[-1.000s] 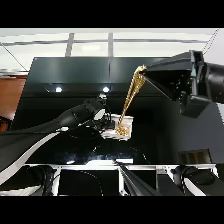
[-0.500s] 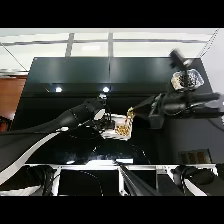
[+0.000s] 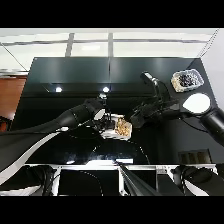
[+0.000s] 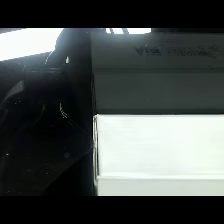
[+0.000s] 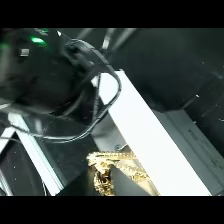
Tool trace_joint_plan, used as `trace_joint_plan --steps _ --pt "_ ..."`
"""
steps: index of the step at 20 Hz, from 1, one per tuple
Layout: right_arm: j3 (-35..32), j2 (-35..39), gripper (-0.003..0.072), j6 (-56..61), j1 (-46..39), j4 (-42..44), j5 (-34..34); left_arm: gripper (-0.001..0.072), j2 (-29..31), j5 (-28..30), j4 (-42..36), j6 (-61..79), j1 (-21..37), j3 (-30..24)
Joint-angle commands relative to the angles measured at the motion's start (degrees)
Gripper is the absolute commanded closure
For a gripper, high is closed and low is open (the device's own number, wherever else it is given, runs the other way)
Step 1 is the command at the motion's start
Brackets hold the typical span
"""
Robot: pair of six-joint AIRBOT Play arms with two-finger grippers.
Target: Fold the box and place the chain.
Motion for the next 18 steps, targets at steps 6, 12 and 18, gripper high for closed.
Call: trace_joint_plan --steps 6,12,18 --pt "2.4 1.6 0.0164 0.37 -14.99 -2.47 18.93 0.0676 -0.02 0.37 0.11 0.04 0.04 -0.02" --pt "2.47 10.14 0.0164 -0.74 -33.59 -6.45 23.45 0.0677 0.0 1.07 0.2 -7.39 0.02 0.04" --pt "2.47 10.21 0.0164 -0.94 -33.73 -5.31 18.91 0.0668 0.07 1.29 -0.09 -9.88 1.86 0.07"
